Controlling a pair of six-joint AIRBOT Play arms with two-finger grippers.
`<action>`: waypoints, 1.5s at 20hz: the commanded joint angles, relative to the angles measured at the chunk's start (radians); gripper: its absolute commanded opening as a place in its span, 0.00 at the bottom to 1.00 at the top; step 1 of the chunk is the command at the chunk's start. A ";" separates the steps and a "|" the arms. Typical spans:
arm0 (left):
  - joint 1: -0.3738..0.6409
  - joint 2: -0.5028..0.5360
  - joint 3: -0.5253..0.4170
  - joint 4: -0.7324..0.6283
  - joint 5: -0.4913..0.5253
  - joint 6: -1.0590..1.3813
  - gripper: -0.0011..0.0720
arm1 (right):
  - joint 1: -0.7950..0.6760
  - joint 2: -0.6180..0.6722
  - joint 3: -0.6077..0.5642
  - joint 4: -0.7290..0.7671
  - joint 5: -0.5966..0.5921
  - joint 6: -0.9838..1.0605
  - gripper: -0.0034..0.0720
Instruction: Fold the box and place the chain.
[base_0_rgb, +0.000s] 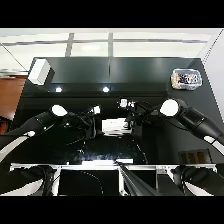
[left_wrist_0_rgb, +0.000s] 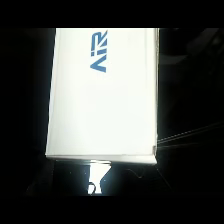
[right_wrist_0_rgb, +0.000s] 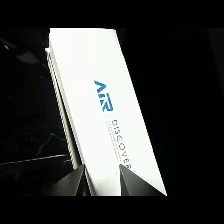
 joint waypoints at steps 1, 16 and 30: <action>0.000 -0.001 0.000 0.000 0.000 -0.001 0.62 | 0.000 0.000 0.001 -0.001 0.004 0.027 0.41; 0.000 -0.001 0.000 0.000 0.000 -0.001 0.62 | 0.000 -0.045 0.000 -0.006 0.016 0.055 0.41; 0.000 -0.001 0.000 0.000 0.000 -0.001 0.62 | -0.133 0.056 0.037 0.011 0.289 0.492 0.08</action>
